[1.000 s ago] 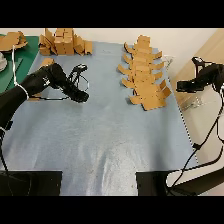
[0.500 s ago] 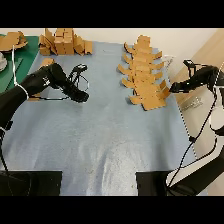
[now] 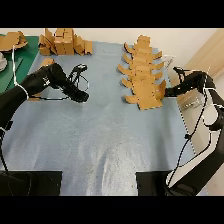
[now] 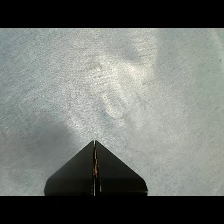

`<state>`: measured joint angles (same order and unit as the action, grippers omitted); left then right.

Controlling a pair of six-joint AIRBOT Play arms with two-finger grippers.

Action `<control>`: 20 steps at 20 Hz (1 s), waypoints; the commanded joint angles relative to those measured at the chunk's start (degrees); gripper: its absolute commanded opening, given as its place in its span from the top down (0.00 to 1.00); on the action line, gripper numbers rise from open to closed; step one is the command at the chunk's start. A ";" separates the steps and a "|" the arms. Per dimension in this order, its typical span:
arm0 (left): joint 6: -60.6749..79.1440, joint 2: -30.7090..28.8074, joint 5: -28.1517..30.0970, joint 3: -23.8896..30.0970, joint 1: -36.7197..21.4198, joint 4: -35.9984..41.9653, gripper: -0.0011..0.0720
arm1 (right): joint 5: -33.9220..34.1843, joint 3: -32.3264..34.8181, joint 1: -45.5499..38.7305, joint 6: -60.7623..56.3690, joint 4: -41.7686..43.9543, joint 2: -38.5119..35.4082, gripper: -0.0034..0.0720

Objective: Fold the box.

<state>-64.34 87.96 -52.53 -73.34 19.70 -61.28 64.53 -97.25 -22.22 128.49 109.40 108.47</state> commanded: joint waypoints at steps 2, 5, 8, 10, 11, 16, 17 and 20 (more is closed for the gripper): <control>0.02 0.02 0.04 -0.07 -0.04 -0.02 0.96 | 6.51 -0.04 1.40 0.04 2.12 -1.79 0.95; 0.02 0.02 0.02 -0.07 -0.04 0.00 0.96 | 14.53 0.13 1.64 -4.04 4.61 -5.20 0.95; 0.02 0.02 0.02 -0.07 -0.04 -0.02 0.96 | 20.68 0.31 1.97 -9.22 8.87 -10.34 0.96; 0.02 0.02 0.02 -0.07 -0.04 -0.02 0.96 | 21.42 3.69 3.10 -12.68 9.66 -15.96 0.96; 0.02 0.02 0.02 -0.07 -0.04 -0.02 0.96 | 20.90 7.37 4.24 -14.32 9.66 -19.58 0.96; 0.02 0.02 0.02 -0.07 -0.04 0.00 0.96 | 16.50 32.79 11.91 -23.26 9.94 -35.21 0.96; 0.02 0.02 0.02 -0.07 -0.04 0.00 0.96 | 14.01 39.01 13.77 -24.79 10.19 -38.56 0.96; 0.02 0.02 0.02 -0.07 -0.04 0.00 0.96 | 7.04 54.10 18.47 -29.40 10.43 -47.01 0.95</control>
<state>-64.31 87.96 -52.51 -73.34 19.70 -61.28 77.84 -56.62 -7.81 104.66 119.44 69.25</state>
